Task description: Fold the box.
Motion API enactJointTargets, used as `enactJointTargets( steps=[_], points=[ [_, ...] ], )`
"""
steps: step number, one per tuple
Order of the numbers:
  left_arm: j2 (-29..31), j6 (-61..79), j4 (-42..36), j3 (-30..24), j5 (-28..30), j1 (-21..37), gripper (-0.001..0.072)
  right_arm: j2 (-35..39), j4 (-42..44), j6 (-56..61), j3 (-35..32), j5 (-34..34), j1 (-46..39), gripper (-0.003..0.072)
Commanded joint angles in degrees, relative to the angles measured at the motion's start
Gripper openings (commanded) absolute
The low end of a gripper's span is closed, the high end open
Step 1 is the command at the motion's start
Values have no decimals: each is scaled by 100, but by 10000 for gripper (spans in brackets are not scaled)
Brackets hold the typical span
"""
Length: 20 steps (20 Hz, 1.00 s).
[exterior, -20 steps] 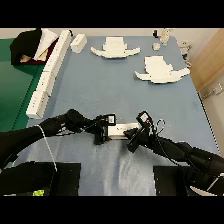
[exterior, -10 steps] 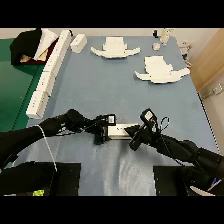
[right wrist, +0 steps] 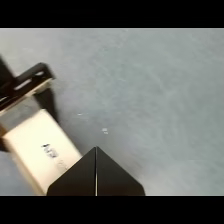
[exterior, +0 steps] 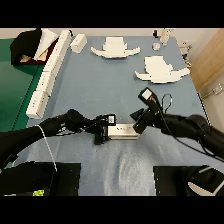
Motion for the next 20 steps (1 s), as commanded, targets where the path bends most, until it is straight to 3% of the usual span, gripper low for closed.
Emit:
enactJointTargets(
  steps=[1, 7, 11, 20],
  points=[
    [0, -2, 0, 2, 0, 2, 510, -629, -1357, 1307, 1272, -1891, -693, 2],
    [0, -2, 0, 2, 0, 2, 510, -2417, -1357, 1845, 2634, -3689, -1329, 2],
    [0, -2, 0, 2, 0, 2, 509, -2959, -1353, 1906, 2800, -3703, -1333, 2],
    [0, -2, 0, 2, 2, 2, 510, -2957, -1357, 1921, 2798, -3711, -1333, 2]
  ],
)
